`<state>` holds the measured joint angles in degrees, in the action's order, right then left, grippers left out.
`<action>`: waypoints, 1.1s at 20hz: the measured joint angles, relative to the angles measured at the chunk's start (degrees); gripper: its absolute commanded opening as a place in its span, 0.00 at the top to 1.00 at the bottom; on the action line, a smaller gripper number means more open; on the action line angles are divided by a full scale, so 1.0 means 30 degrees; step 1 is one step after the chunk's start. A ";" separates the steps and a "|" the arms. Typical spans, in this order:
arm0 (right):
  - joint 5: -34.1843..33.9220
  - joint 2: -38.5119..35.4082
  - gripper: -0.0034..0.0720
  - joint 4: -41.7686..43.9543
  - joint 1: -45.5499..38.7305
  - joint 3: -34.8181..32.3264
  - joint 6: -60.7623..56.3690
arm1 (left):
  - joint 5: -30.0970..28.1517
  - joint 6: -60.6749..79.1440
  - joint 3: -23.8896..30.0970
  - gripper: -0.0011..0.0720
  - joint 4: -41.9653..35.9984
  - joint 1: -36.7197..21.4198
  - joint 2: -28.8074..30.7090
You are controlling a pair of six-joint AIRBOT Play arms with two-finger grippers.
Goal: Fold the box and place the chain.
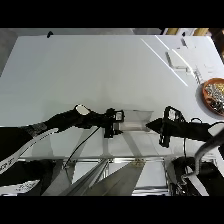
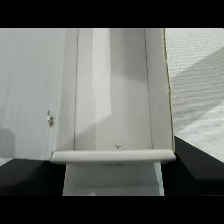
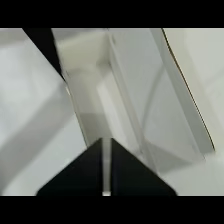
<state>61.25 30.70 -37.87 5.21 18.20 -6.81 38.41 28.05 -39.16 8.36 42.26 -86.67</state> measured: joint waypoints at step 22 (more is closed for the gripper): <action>-0.4342 0.6819 0.93 -0.1909 0.2419 0.3373 -0.3767 | 0.0000 0.0007 0.0000 0.61 0.0000 0.0000 0.0000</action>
<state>48.23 51.16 -43.59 12.47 28.32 -18.11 38.41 28.08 -39.16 8.36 42.26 -86.67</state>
